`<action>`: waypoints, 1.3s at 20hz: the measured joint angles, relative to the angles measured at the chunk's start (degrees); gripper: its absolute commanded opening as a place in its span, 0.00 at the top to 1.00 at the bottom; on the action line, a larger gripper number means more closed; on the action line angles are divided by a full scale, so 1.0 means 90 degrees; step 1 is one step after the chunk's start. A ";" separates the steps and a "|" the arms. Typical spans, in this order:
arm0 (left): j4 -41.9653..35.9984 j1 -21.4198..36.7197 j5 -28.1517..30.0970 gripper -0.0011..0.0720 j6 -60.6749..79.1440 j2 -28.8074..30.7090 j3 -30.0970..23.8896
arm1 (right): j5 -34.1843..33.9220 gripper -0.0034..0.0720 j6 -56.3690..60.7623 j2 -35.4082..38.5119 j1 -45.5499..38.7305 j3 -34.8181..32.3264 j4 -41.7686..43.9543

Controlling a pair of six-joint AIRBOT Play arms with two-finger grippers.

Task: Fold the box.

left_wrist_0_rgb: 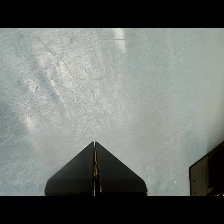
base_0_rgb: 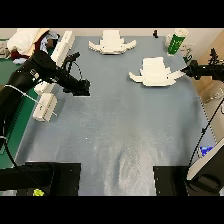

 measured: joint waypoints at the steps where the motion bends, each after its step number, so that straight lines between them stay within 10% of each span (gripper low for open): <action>1: 0.0000 0.0000 -0.0002 0.97 0.0000 0.0000 0.0000 | 0.0192 0.96 0.0007 0.0131 0.0049 -0.0102 0.0160; 6: 0.0000 0.0000 -0.0002 0.97 0.0000 0.0000 0.0000 | 0.0736 0.96 0.0240 0.1171 0.0457 -0.1418 0.0359; 18: -0.0002 0.0000 0.0000 0.97 0.0000 0.0000 0.0000 | -0.0619 0.95 0.0692 0.5945 0.2261 -0.8109 -0.0053; 21: -0.0002 0.0000 0.0000 0.97 0.0000 0.0000 0.0000 | -0.0848 0.60 0.1054 0.6533 0.2538 -0.8942 -0.0403; 26: -0.0002 0.0000 0.0000 0.97 0.0002 0.0000 0.0000 | -0.0879 0.60 0.1467 0.6598 0.2693 -0.9158 -0.1321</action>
